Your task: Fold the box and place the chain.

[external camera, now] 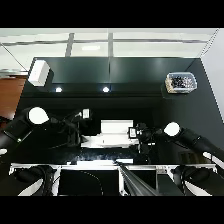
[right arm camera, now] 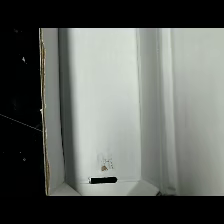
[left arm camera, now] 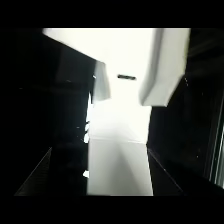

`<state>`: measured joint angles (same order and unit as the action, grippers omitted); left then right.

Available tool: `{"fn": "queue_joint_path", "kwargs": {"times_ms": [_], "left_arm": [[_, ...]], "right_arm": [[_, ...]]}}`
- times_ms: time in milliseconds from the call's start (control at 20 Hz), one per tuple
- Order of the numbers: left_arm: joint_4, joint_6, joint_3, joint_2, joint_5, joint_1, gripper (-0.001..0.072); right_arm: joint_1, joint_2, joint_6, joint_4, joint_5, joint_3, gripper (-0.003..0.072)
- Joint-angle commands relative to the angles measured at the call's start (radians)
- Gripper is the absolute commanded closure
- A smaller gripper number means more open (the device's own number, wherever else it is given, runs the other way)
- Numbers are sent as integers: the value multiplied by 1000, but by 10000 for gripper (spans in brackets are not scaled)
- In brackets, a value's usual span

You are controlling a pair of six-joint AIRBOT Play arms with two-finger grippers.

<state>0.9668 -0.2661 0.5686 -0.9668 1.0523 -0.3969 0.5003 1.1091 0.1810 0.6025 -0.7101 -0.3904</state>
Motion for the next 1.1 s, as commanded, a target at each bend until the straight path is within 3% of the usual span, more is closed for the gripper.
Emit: {"fn": "queue_joint_path", "kwargs": {"times_ms": [0, 150, 450, 500, 550, 600, 650, 1050], "left_arm": [[-82, 163, -84, 1, -95, -51, 7], [-108, 163, -113, -3, -237, -129, 7], [-120, 161, -115, -71, -379, -242, 9], [-132, 161, -115, -80, -397, -252, 47], [-144, 161, -115, -85, -397, -257, 175], [-150, 158, -115, -85, -389, -258, 398], [-162, 158, -114, -85, -384, -258, 474], [-277, 158, -114, -86, -379, -258, 474]], "right_arm": [[1, 1, 0, 0, 0, 0, 266], [1, 1, 0, 0, 0, 0, 266], [1, 1, 0, 0, 0, 0, 266], [1, 1, 0, -1, 0, 0, 266], [1, 1, 0, -1, 0, 0, 266], [1, 1, 0, -1, 0, 0, 265], [1, 1, 0, -1, 0, 0, 266], [1, 1, 0, -1, 0, 0, 266]]}}
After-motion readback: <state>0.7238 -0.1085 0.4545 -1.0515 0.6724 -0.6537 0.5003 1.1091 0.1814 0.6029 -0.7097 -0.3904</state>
